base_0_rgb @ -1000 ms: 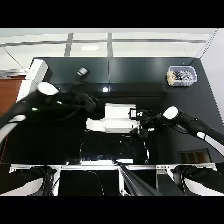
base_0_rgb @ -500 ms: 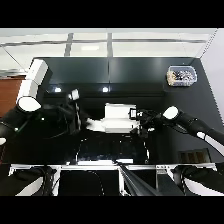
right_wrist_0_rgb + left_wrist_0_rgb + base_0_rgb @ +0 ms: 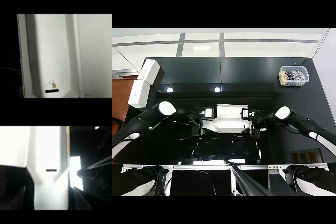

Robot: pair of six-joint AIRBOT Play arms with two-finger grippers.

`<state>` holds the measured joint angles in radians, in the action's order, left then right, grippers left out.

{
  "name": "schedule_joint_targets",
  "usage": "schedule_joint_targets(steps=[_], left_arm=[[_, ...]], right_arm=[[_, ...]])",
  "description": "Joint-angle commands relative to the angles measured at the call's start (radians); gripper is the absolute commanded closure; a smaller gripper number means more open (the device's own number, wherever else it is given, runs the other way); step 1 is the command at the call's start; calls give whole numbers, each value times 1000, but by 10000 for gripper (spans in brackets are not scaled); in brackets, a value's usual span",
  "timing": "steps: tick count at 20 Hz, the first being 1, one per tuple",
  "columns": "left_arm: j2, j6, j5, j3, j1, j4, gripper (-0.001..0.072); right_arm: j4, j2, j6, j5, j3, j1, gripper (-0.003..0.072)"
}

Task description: Fold the box and place the chain.

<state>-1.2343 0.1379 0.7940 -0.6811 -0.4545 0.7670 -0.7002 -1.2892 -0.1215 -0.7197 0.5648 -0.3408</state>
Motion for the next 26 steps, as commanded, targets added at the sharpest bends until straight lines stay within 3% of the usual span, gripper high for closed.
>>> schedule_joint_targets(steps=[1,2,3,12,19,20,21,22,23,25,26], left_arm=[[-63,11,-39,-27,-37,3,111],[-69,11,-30,-28,-37,-11,326],[-72,13,-16,-28,-37,-34,437],[-90,16,-32,-28,-63,-254,437],[-132,12,-78,-28,-87,-259,437],[-132,12,-79,-28,-87,-259,519],[-132,12,-79,-28,-87,-255,647],[-132,12,-79,-28,-87,-251,682],[-132,12,-79,-28,-87,-252,673],[-132,12,-82,-28,-90,-252,258],[-132,11,-80,-28,-90,-251,299]], right_arm=[[0,0,0,-1,0,0,661],[0,0,0,-1,0,0,661],[0,0,0,-1,0,0,661],[0,0,0,-1,0,0,661],[0,0,0,-1,0,0,661],[0,0,0,-1,0,0,661],[0,0,0,-1,0,0,661],[0,0,0,-1,0,0,661],[0,0,0,-1,0,0,661],[0,0,0,-1,0,0,661],[0,0,0,-1,0,0,662]])
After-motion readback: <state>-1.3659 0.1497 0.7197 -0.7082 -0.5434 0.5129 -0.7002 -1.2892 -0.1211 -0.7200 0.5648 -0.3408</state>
